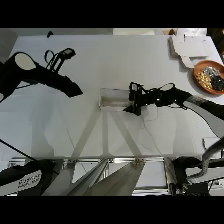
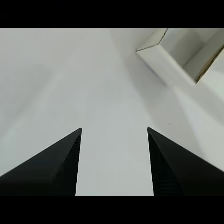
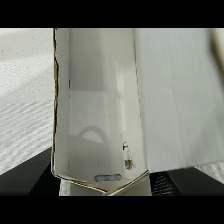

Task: Fold the box and place the chain.

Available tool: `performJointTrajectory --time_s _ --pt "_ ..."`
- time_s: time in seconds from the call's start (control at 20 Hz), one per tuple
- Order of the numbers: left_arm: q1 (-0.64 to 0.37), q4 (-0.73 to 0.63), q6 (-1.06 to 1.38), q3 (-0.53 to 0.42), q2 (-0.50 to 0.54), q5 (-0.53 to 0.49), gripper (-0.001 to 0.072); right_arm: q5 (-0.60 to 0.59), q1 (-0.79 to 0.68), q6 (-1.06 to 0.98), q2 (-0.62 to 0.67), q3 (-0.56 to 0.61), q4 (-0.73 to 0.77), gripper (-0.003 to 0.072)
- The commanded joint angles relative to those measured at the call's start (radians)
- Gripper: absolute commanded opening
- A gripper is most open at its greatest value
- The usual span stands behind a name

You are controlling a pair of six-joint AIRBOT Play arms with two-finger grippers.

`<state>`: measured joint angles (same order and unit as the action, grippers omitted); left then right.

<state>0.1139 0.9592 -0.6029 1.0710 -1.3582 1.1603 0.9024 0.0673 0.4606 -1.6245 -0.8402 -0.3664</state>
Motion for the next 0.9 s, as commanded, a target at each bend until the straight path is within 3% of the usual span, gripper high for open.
performJointTrajectory --time_s 0.0,0.05,0.15,0.2,0.45,0.85 --pt "-0.071 -0.24 0.565 -0.054 -0.073 0.013 0.0465 0.0 0.0 0.0 0.0 -0.001 0.0 0.0438" --pt "-0.076 -0.296 0.661 -0.054 -0.105 0.023 0.0497 0.0 0.0 0.0 0.0 -0.001 0.0 0.0438" --pt "-0.069 -0.346 0.86 -0.053 -0.161 0.014 0.0662 0.0 0.0 0.0 0.0 -0.001 0.0 0.0438" --pt "-0.061 -0.353 0.955 -0.053 -0.182 0.013 0.0698 0.0 0.0 0.0 0.0 -0.001 0.0 0.0438" --pt "-0.023 -0.475 1.253 -0.053 -0.288 0.02 0.0699 0.0 0.0 0.0 0.0 -0.001 0.0 0.0438" --pt "0.038 -0.478 1.2 0.002 -0.359 0.047 0.07 0.0 0.0 0.0 0.0 -0.001 0.0 0.0438"
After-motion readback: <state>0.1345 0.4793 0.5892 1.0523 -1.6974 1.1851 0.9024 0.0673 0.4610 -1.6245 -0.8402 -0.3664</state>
